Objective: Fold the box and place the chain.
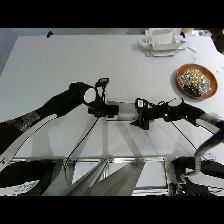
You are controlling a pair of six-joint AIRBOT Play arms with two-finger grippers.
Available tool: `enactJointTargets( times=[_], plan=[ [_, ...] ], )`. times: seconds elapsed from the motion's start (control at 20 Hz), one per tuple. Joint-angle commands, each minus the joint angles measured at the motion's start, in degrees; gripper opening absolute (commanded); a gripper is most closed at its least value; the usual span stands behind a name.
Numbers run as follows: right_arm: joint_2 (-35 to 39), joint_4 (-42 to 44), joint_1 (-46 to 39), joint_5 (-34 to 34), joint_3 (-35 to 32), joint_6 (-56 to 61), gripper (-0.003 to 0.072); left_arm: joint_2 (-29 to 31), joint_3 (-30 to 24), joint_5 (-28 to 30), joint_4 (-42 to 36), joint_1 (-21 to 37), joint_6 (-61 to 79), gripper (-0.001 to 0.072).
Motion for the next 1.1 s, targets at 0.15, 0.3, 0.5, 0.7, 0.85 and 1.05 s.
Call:
enactJointTargets(
  times=[0.15,0.3,0.5,0.7,0.85,1.05],
  plan=[
    [-0.02,0.0,-0.02,0.02,0.0,0.02,0.0436,-1.42,1.31,-1.7,4.87,-1.88,-6.69,0.0261],
    [-0.02,0.0,-0.02,0.0,0.0,0.0,0.0436,-4.13,6.05,-7.21,7.93,-2.54,-8.11,0.0272],
    [-0.02,0.0,-0.02,0.0,0.0,0.0,0.0436,-8.94,12.61,-14.78,11.21,-3.67,-8.2,0.0272],
    [-0.02,0.02,-0.02,0.02,0.0,0.02,0.0436,-11.56,13.31,-13.9,12.61,-4.72,-10.64,0.0272],
    [-0.02,0.0,-0.02,0.0,0.0,0.02,0.0436,-12.15,13.31,-12.46,12.61,-5.03,-12.26,0.0272],
    [-0.02,0.0,-0.02,0.0,0.0,0.02,0.0436,-12.15,13.31,-10.71,12.61,-4.9,-14.34,0.027]
  ],
)
